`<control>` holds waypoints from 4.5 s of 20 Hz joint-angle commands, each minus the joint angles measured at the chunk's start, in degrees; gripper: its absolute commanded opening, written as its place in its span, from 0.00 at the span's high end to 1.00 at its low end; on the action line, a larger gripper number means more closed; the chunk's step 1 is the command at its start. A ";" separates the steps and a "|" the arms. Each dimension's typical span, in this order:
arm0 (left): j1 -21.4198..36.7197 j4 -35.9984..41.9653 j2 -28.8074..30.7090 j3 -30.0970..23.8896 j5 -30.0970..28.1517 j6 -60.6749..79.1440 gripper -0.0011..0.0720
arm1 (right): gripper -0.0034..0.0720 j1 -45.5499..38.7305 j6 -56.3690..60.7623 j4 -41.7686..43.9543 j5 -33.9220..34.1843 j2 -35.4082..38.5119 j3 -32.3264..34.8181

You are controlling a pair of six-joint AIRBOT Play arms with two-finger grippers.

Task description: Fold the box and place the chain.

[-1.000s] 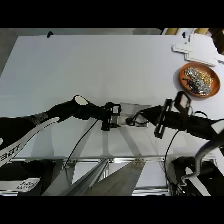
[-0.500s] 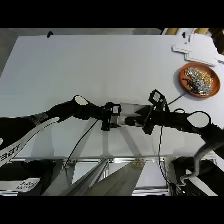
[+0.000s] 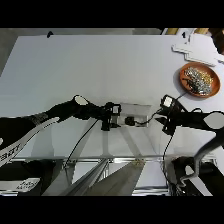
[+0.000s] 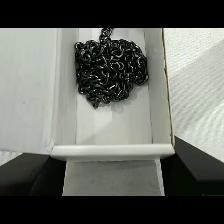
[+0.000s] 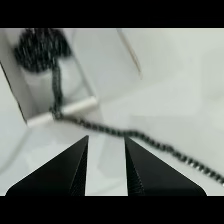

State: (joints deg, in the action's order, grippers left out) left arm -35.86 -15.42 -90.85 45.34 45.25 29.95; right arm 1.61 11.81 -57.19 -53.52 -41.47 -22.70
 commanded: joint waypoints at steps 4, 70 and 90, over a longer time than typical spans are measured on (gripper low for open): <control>0.04 0.00 -0.02 0.02 -0.02 0.02 0.78 | 0.58 1.55 -19.54 3.67 3.87 -10.56 1.40; 0.04 0.00 -0.02 0.02 -0.02 0.02 0.78 | 0.56 2.91 -4.66 -2.82 -5.44 -8.33 -12.24; 0.04 0.00 -0.02 0.02 -0.02 0.02 0.78 | 0.93 2.97 -12.61 2.75 -5.84 -21.09 -10.80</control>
State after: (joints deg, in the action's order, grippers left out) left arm -35.86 -15.42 -90.85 45.34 45.23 29.98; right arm 4.58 -7.18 -53.89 -56.51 -65.78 -33.52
